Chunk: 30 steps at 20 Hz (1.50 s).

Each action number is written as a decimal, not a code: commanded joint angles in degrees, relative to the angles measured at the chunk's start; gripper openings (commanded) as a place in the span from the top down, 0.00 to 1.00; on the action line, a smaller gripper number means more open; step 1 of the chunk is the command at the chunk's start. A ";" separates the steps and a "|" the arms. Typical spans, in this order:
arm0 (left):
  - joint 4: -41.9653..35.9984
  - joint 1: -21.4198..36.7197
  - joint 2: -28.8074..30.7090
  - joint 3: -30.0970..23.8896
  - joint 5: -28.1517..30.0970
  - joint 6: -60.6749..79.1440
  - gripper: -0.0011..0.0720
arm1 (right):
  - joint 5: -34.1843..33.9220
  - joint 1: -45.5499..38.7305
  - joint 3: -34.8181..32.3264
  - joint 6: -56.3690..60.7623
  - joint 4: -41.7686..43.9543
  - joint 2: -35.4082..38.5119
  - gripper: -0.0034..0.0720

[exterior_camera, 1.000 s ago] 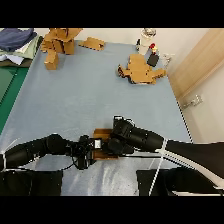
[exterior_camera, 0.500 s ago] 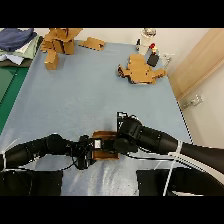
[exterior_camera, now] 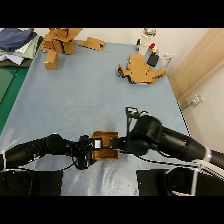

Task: Fold the box.

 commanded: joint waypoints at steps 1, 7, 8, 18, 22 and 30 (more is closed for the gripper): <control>0.02 0.02 0.02 0.02 0.00 0.02 0.27 | -7.85 -2.21 -2.36 2.23 -3.96 7.54 0.95; 0.02 0.02 0.02 0.02 0.00 0.02 0.27 | 17.31 -35.15 -16.87 -37.77 16.94 10.16 0.95; 0.02 0.02 0.02 0.02 0.00 0.02 0.27 | 22.84 -40.83 -16.96 -50.64 28.37 7.85 0.95; 0.02 0.02 0.00 0.02 0.02 0.02 0.27 | 10.54 -39.47 -9.33 -108.78 68.19 -12.44 0.95; 0.02 0.02 0.00 0.02 0.00 0.02 0.27 | 20.68 -27.36 -13.33 -111.54 57.72 -2.67 0.95; 0.02 0.02 0.00 0.02 0.00 0.02 0.27 | 44.39 -5.79 -26.45 -103.62 27.82 17.88 0.95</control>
